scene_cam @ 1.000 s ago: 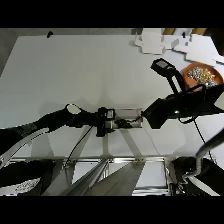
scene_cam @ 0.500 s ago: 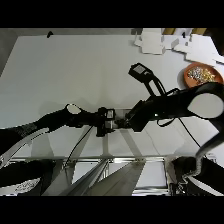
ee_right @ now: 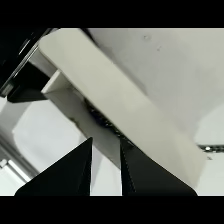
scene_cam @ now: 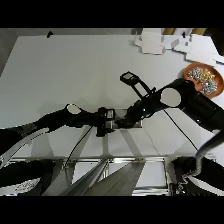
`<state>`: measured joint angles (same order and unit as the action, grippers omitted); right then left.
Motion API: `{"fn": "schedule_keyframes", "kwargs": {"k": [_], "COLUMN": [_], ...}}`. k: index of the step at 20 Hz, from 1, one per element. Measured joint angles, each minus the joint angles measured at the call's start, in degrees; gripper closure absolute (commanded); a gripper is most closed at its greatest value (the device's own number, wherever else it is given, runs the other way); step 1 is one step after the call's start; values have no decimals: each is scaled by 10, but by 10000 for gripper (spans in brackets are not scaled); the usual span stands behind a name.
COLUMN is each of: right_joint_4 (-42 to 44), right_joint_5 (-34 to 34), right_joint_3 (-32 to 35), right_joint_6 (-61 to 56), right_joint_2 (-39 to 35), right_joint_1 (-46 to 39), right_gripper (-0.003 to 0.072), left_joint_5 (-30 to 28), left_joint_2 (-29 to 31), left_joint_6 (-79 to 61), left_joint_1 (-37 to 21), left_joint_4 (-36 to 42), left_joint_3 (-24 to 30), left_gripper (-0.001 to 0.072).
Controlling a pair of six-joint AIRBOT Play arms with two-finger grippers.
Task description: Fold the box and place the chain.
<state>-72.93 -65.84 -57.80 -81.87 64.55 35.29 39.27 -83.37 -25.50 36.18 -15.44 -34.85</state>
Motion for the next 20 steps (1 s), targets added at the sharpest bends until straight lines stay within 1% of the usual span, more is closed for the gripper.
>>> {"fn": "schedule_keyframes", "kwargs": {"k": [3, 6, 10, 11, 13, 14, 16, 17, 19, 20], "right_joint_4": [-4, -13, -57, -72, -102, -115, -130, -135, -142, -145], "right_joint_5": [-19, -30, -27, -20, -7, -2, 8, 11, 19, 24], "right_joint_3": [-36, -54, -42, -33, -10, 1, 16, 20, 27, 29], "right_joint_6": [9, 18, 17, 10, 2, -3, -11, -14, -19, -20], "right_joint_2": [2, 7, 33, 42, 66, 80, 104, 116, 135, 143], "right_joint_1": [-52, -117, -194, -207, -228, -235, -243, -245, -249, -249], "right_gripper": [513, 589, 585, 548, 304, 291, 295, 303, 358, 360], "left_joint_5": [0, 0, 0, 0, 0, 0, 0, 0, 0, 0], "left_joint_2": [0, 0, 0, 0, 0, 0, 0, 0, 0, 0], "left_joint_6": [0, 0, 0, 0, 0, 0, 0, 0, 0, 0], "left_joint_1": [0, 0, 0, 0, 0, 0, 0, 0, 0, 0], "left_joint_4": [0, 0, 0, 0, 0, 0, 0, 0, 0, 0], "left_joint_3": [0, 0, 0, 0, 0, 0, 0, 0, 0, 0], "left_gripper": [501, 501, 501, 501, 501, 501, 501, 501, 501, 501]}}
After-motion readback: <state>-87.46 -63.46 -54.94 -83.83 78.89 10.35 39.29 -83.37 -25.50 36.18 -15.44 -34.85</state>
